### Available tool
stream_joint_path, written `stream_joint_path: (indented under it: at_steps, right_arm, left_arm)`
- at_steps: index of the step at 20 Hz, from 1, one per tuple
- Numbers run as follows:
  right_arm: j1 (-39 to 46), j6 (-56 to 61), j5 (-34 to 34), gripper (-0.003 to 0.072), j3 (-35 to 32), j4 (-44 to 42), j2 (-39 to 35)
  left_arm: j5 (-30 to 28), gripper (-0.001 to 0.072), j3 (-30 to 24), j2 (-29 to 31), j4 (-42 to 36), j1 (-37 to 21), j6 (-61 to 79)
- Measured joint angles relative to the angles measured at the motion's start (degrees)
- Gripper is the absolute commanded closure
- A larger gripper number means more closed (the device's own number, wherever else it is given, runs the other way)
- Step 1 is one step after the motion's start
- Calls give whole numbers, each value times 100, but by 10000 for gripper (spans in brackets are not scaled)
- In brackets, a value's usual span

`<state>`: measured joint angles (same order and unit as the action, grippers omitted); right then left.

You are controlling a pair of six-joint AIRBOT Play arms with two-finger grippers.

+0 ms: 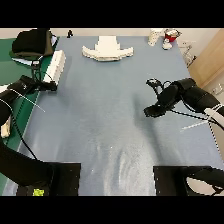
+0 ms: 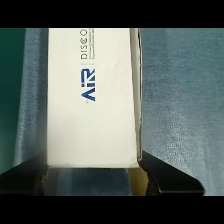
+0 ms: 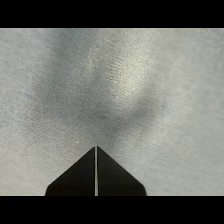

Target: Fold the box.

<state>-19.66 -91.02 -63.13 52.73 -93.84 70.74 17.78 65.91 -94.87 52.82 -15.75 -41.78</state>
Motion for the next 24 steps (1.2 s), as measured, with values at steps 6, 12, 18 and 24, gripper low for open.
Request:
stream_joint_path:
  at_steps: [6,12,18,24]
  right_arm:
    - [2,0,0,669,0,0,0]
    - [0,0,2,669,0,0,0]
    - [0,0,2,669,0,0,0]
    - [2,0,2,669,0,0,0]
  left_arm:
    - [26,133,98,-85,-28,7,-2]
    - [181,14,111,-94,-31,7,-7]
    - [927,15,118,216,-7,-245,-22]
    - [2785,398,118,813,96,-715,-197]
